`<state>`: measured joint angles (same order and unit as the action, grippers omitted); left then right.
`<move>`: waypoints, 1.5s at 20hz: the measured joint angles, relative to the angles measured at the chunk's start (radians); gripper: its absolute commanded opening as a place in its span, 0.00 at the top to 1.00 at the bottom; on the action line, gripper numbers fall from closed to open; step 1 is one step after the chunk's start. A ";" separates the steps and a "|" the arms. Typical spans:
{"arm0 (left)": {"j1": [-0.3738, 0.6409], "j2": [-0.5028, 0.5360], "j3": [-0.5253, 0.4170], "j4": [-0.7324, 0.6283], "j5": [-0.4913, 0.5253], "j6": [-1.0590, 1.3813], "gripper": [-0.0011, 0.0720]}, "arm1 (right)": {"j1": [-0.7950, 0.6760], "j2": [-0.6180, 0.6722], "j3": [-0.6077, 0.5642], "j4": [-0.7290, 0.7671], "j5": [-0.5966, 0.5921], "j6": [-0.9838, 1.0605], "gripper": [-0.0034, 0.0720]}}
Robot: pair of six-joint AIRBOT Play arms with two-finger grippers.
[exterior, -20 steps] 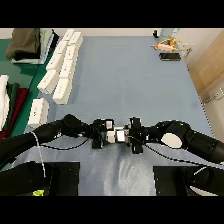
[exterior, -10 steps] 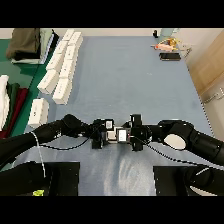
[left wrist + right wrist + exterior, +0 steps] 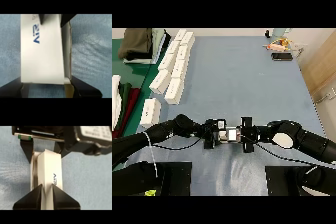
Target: Fold the box.
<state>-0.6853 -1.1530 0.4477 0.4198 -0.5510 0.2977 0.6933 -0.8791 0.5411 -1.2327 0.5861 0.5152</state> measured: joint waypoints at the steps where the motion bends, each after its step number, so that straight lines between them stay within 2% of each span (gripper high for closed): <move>1: 0.000 0.000 0.000 0.000 -0.001 0.000 0.35 | 0.000 -0.002 0.000 0.006 0.011 0.000 0.75; 8: 0.000 0.000 0.000 0.002 -0.003 0.000 0.35 | -0.001 -0.005 0.000 0.051 0.058 0.000 0.73; 9: 0.000 0.000 0.000 0.002 -0.003 0.001 0.35 | -0.001 -0.005 0.000 0.055 0.061 0.000 0.64; 10: 0.000 0.000 0.000 0.001 -0.002 0.000 0.35 | 0.000 -0.004 0.000 0.058 0.065 0.000 0.50; 11: 0.000 0.000 0.000 0.001 -0.002 0.000 0.35 | 0.000 -0.002 0.000 0.063 0.068 0.000 0.48; 17: 0.000 0.000 0.000 0.000 -0.001 -0.002 0.35 | -0.001 0.028 0.014 0.068 0.066 0.028 0.48; 18: 0.000 0.000 0.000 0.000 -0.001 -0.002 0.35 | -0.001 0.034 0.016 0.068 0.062 0.043 0.50; 19: 0.000 0.000 0.000 0.000 -0.001 -0.002 0.35 | -0.001 0.040 0.018 0.069 0.061 0.065 0.59; 21: 0.000 0.000 0.000 0.000 0.000 -0.002 0.35 | -0.007 0.055 0.019 0.069 0.061 0.142 0.87; 22: 0.000 0.000 0.000 0.000 0.000 -0.002 0.35 | -0.017 0.060 0.019 0.069 0.061 0.196 0.96; 26: 0.000 0.000 0.000 0.000 0.000 -0.002 0.35 | -0.093 0.070 0.014 0.130 0.084 0.392 0.96; 30: 0.000 0.000 0.000 0.000 0.000 -0.002 0.35 | -0.174 0.073 -0.036 0.291 0.110 0.446 0.96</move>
